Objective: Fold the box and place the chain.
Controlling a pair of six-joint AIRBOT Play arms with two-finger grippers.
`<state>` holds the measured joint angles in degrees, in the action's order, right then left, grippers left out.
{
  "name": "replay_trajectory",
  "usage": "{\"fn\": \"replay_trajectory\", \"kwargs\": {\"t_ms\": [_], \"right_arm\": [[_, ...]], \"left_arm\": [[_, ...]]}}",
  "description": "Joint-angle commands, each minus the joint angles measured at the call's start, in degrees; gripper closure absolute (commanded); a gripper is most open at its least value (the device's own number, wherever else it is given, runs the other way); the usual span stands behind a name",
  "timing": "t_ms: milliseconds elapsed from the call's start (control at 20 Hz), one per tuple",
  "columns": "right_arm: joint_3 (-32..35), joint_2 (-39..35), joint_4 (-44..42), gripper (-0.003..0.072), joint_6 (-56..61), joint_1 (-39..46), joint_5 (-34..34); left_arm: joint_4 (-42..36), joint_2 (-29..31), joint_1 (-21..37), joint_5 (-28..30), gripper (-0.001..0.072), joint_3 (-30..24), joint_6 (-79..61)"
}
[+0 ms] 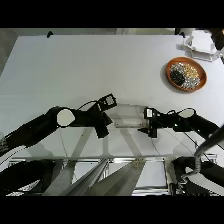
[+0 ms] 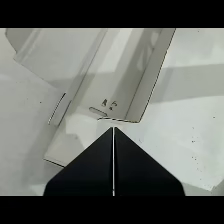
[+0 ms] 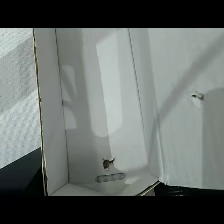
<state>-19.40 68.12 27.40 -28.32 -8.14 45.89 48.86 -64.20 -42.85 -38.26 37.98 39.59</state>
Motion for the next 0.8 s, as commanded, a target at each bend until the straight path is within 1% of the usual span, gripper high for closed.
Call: {"fn": "replay_trajectory", "kwargs": {"t_ms": [0, 300, 600, 750], "right_arm": [[0.0, 0.0, 0.0, 0.0366, 0.0, 0.0, 0.0], [0.0, 0.0, 0.0, 0.0366, 0.0, 0.0, 0.0], [0.0, 0.0, 0.0, 0.0366, 0.0, 0.0, 0.0], [0.0, 0.0, 0.0, 0.0366, 0.0, 0.0, 0.0]], "left_arm": [[0.2, 0.0, 0.0, -0.4, 0.0707, -0.2, -0.6], [0.9, 0.0, 0.0, -5.0, 0.0707, -0.2, -0.5], [3.5, -0.4, 0.0, -5.3, 0.0706, -0.2, -0.4], [7.4, -1.8, 0.0, -5.2, 0.0705, -0.2, -0.5]]}}
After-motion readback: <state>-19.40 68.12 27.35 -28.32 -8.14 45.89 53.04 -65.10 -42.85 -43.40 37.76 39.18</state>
